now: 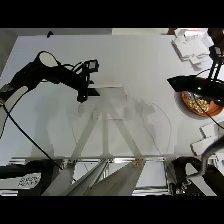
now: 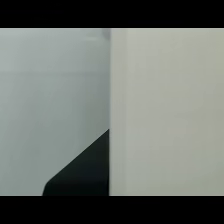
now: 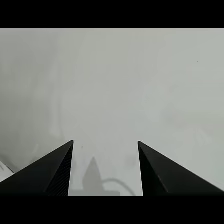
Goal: Fold the box and place the chain.
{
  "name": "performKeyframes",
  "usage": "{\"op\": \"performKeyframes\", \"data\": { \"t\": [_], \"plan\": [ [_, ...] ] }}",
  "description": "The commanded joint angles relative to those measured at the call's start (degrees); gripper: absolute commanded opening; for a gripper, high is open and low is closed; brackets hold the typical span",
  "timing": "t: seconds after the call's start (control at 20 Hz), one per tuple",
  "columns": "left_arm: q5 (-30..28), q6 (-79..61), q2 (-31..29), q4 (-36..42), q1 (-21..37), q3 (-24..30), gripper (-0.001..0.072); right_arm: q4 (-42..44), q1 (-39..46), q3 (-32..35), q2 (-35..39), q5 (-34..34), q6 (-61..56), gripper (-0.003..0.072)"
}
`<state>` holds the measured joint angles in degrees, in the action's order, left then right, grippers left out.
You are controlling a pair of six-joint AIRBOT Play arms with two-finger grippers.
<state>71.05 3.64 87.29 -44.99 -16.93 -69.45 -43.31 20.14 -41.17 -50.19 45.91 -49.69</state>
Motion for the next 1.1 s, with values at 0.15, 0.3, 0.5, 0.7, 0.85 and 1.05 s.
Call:
{"op": "performKeyframes", "data": {
  "t": [0.15, 0.3, 0.5, 0.7, 0.85, 1.05],
  "plan": [
    [-3.1, -0.7, 7.3, 0.7, -1.1, -3.6, -0.0001, 0.0, 0.0, 0.0, 0.0, 0.1, 0.0, 0.0435],
    [-4.9, -0.9, 9.8, 2.0, -1.1, -4.5, 0.0, 0.0, 0.0, 0.0, 0.0, 0.1, -0.1, 0.0435],
    [-4.9, -3.9, 12.8, 1.1, -1.1, -4.5, 0.0, 0.0, 0.0, 0.0, 0.0, 0.2, 0.0, 0.0435],
    [-5.2, -6.1, 13.0, 0.1, -0.8, -4.6, 0.0, 0.0, 0.0, 0.0, 0.0, 0.1, 0.0, 0.0434],
    [-5.2, -6.1, 13.3, -0.1, -0.8, -4.6, 0.0001, 0.0, 0.0, 0.0, 0.0, 0.1, 0.0, 0.0396],
    [-5.3, -6.0, 14.0, -0.1, -0.8, -4.6, 0.0003, 0.0, 0.0, 0.0, 0.0, 0.2, 0.0, 0.0389]
  ]
}}
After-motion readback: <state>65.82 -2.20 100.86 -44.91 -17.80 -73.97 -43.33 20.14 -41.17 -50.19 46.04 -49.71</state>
